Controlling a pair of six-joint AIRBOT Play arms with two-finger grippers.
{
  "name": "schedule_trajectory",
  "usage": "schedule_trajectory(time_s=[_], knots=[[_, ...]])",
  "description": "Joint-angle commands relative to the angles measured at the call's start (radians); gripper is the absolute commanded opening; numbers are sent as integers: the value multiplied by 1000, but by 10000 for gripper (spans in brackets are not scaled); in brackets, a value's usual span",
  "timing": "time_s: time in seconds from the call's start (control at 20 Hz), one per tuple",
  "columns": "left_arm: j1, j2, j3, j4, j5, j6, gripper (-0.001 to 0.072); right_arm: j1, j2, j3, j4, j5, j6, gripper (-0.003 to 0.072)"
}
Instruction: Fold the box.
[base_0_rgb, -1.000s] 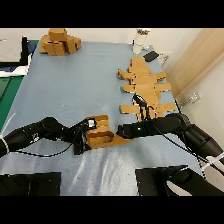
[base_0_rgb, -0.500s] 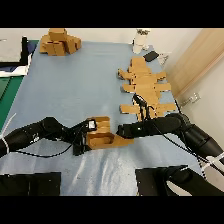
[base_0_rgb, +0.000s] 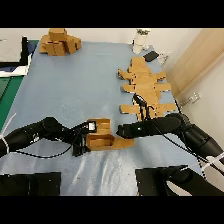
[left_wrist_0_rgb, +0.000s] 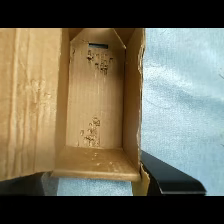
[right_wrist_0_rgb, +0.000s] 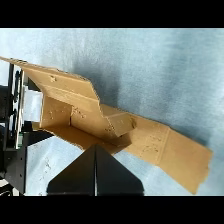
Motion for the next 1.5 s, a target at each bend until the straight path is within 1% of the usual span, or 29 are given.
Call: schedule_trajectory(time_s=[0.0,0.15,0.25,0.3,0.4,0.5,0.65,0.75,0.9,1.0,1.45], knots=[[0,-1,0,-3,1,13,521,0,0,0,0,0,0,12],[0,-1,0,-4,2,13,521,14,-1,0,8,4,-11,3],[0,-2,0,-4,1,13,522,34,-25,0,71,21,-56,2],[0,-3,0,-4,1,13,522,52,-47,0,89,49,-61,2],[0,-5,0,-4,-1,13,523,86,-124,12,98,158,-77,2],[0,-5,0,-4,-1,13,523,89,-228,68,105,199,-129,2],[0,-5,0,-4,0,13,523,101,-384,184,109,204,-180,2],[0,-5,0,-4,0,13,523,104,-465,238,105,209,-211,2],[0,-5,0,-4,0,13,522,108,-548,255,105,200,-229,2],[0,-5,0,-4,0,13,522,119,-573,255,105,177,-229,2],[0,-5,0,-4,1,13,523,174,-573,254,66,187,-228,2]])
